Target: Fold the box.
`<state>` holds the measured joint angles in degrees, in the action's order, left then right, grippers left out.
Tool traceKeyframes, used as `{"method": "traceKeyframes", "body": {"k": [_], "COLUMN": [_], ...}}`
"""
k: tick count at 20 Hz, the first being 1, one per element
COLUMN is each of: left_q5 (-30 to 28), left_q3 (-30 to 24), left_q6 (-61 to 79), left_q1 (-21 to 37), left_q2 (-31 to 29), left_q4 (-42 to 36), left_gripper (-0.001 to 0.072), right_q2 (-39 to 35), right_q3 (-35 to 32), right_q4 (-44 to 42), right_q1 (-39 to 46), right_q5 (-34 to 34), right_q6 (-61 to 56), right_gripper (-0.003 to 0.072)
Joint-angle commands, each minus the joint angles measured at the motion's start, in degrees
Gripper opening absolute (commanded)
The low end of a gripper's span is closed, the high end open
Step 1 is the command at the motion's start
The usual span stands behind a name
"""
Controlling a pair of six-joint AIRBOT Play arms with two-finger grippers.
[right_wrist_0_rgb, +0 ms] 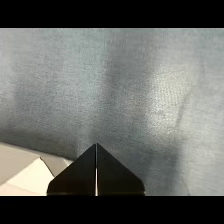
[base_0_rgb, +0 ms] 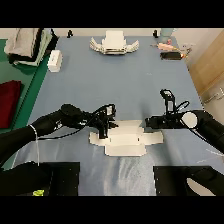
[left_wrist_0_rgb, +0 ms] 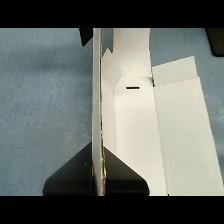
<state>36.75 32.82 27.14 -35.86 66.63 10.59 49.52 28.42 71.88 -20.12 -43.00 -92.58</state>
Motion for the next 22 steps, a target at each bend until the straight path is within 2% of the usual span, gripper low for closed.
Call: {"method": "traceKeyframes", "body": {"k": [1,8,12,16,22], "left_q5": [0.44,-1.36,-11.45,-10.93,-14.25], "left_q3": [-1.07,-2.56,-2.49,-2.23,-4.2], "left_q6": [0.26,-2.75,3.43,7.02,6.99], "left_q1": [-1.84,-4.59,-4.48,-4.94,-8.11], "left_q2": [-0.31,-0.59,-4.63,-5.7,-4.2], "left_q4": [0.13,-0.37,0.7,1.44,-1.51], "left_gripper": [0.0012,0.0012,0.0012,0.0011,0.001], "right_q2": [-0.09,-0.22,-1.88,-3.52,-3.48], "right_q3": [0.09,0.07,0.07,0.11,0.44], "right_q4": [0.13,0.13,0.9,1.44,1.42], "right_q1": [0.0,0.0,0.0,0.02,0.0], "right_q5": [0.7,1.49,3.02,9.9,10.93], "right_q6": [-0.04,0.04,0.0,-0.87,-1.05], "right_gripper": [0.0002,0.0002,0.0003,0.0003,0.0003]}}
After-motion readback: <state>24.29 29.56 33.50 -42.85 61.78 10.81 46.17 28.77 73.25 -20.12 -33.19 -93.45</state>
